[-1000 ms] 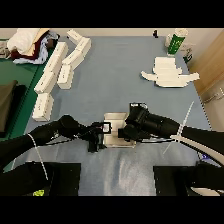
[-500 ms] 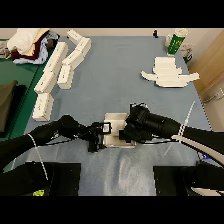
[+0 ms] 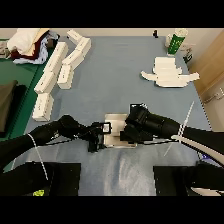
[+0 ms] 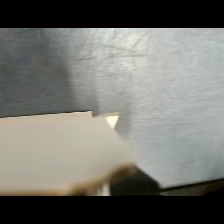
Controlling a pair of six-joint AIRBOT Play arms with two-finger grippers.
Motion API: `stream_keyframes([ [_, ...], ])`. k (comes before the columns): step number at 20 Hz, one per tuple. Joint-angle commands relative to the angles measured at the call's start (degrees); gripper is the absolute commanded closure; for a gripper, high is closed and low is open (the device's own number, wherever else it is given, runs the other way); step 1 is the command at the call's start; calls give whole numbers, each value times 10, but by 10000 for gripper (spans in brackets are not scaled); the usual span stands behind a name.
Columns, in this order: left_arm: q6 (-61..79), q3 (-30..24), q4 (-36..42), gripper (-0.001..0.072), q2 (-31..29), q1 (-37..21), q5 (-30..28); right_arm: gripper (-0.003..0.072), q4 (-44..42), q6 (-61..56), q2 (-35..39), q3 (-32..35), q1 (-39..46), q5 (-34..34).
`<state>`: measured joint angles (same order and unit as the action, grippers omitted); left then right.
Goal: Fold the box.
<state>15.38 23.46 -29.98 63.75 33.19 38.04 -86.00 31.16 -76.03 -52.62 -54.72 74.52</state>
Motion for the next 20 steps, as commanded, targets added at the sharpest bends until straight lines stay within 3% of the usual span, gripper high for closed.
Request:
stream_keyframes([
  [1,0,0,0,170,0,0,0,340,-10,18,1,0,0,-7],
  [7,0,0,0,170,0,0,0,341,-4,43,69,-15,0,9],
  [11,0,0,0,170,0,0,0,362,44,42,159,-27,4,72],
  [12,0,0,0,170,0,0,0,552,53,42,182,-27,9,87],
  [13,0,0,0,170,0,0,0,684,67,43,203,-26,16,106],
  [15,0,0,0,171,0,0,0,685,91,58,226,-19,62,120],
  [18,0,0,0,170,0,0,0,685,12,165,222,26,203,39],
  [20,0,0,0,170,0,0,0,685,-139,292,192,63,332,-56],
])
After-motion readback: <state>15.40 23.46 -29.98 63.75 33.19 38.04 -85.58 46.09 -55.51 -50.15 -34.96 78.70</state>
